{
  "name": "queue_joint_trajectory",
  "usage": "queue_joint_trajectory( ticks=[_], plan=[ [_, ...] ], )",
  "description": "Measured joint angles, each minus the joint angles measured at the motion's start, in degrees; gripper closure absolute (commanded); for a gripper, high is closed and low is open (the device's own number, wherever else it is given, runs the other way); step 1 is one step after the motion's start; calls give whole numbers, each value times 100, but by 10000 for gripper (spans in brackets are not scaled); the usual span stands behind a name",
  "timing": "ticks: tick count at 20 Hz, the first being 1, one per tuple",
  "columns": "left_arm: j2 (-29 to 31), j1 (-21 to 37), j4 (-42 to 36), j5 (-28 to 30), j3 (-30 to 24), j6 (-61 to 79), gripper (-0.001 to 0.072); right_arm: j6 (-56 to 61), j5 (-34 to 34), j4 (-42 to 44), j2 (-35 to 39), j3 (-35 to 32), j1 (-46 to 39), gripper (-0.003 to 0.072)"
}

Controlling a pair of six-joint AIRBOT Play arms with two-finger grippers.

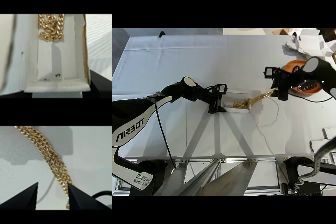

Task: Fold the box and place the chain.

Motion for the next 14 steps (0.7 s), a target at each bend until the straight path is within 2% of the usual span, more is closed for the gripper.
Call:
queue_joint_trajectory(
  ticks=[7,14],
  plan=[
    [0,0,0,0,0,0,522,-448,-476,7,-629,0,214,275],
    [0,0,0,0,-2,0,522,-507,-636,2,-804,0,321,288]
  ],
)
